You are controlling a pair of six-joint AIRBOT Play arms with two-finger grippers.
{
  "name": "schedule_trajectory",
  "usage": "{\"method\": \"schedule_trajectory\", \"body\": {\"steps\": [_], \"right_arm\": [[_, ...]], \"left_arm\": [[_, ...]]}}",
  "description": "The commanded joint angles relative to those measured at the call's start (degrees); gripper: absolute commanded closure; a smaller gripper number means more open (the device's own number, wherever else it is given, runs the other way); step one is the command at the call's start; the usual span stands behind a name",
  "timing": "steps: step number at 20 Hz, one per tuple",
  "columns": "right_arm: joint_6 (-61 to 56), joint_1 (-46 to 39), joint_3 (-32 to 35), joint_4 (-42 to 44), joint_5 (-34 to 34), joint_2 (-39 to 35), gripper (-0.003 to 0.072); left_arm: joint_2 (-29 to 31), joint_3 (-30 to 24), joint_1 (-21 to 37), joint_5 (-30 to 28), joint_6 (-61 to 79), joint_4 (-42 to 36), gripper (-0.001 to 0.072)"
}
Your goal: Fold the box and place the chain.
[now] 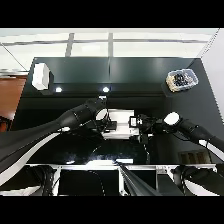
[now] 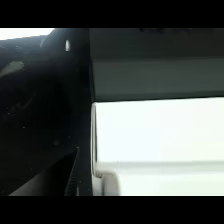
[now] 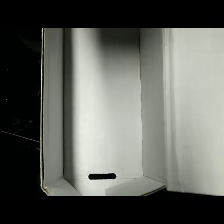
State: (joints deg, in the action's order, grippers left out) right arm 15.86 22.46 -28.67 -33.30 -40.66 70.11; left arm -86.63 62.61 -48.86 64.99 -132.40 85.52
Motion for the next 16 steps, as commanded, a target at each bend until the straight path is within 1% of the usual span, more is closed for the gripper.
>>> {"method": "schedule_trajectory", "body": {"steps": [1,2,12,13,14,16], "right_arm": [[-0.02,0.04,0.04,0.02,0.0,0.04,0.0506],[0.0,0.04,0.04,0.02,0.0,0.04,0.0506],[-0.02,0.04,0.04,0.02,0.0,0.04,0.0506],[0.0,0.04,0.04,0.02,0.0,0.04,0.0506],[-0.02,0.04,0.04,0.02,0.0,0.04,0.0506],[-0.02,0.04,0.04,0.02,0.0,0.04,0.0506]], "left_arm": [[-0.24,0.11,-0.44,-0.13,-1.84,1.46,0.0408],[-0.28,0.11,-0.44,-0.48,-1.88,1.64,0.0426],[-1.25,0.11,-1.09,-0.59,-3.1,2.03,0.0436],[-1.25,0.11,-1.03,-0.61,-3.08,2.05,0.0451],[-1.25,0.11,-1.03,-0.63,-3.08,2.05,0.0536],[-1.25,0.11,-1.05,-0.87,-3.08,2.03,0.061]]}}
